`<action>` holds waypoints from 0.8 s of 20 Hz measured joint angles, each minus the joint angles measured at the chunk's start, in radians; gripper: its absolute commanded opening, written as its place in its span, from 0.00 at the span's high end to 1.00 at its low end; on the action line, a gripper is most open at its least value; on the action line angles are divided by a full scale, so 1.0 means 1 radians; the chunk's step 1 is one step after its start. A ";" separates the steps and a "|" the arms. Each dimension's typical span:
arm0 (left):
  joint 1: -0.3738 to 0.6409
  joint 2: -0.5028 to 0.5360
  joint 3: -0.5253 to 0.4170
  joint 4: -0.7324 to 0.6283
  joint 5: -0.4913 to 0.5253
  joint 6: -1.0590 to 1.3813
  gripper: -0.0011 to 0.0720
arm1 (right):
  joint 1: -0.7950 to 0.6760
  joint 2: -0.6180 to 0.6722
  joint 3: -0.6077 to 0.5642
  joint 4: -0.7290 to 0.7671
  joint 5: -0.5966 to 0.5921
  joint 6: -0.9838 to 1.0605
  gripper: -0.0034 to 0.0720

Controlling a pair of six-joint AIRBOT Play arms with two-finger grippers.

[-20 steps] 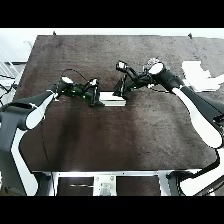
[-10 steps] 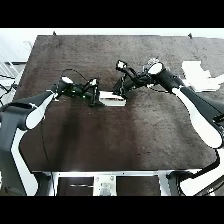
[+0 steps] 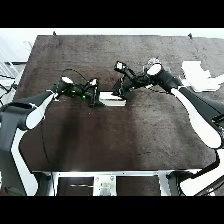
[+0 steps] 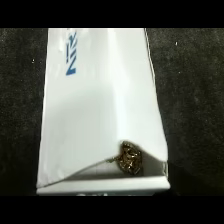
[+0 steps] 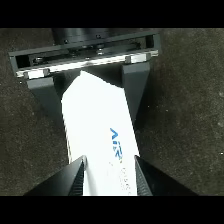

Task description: Fold the box and place the chain.

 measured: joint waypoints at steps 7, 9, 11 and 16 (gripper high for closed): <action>0.000 0.000 0.000 0.000 0.000 0.000 0.31 | 0.001 0.000 -0.023 0.001 -0.003 0.005 0.52; 0.000 0.000 0.000 0.000 0.000 0.000 0.31 | 0.006 0.000 -0.029 -0.001 -0.003 0.006 0.52; 0.000 0.000 0.000 0.000 0.000 0.000 0.31 | 0.012 0.000 -0.039 0.000 -0.006 0.006 0.52; 0.000 0.000 0.000 0.001 -0.002 0.000 0.31 | 0.021 0.001 -0.072 0.008 -0.019 0.006 0.52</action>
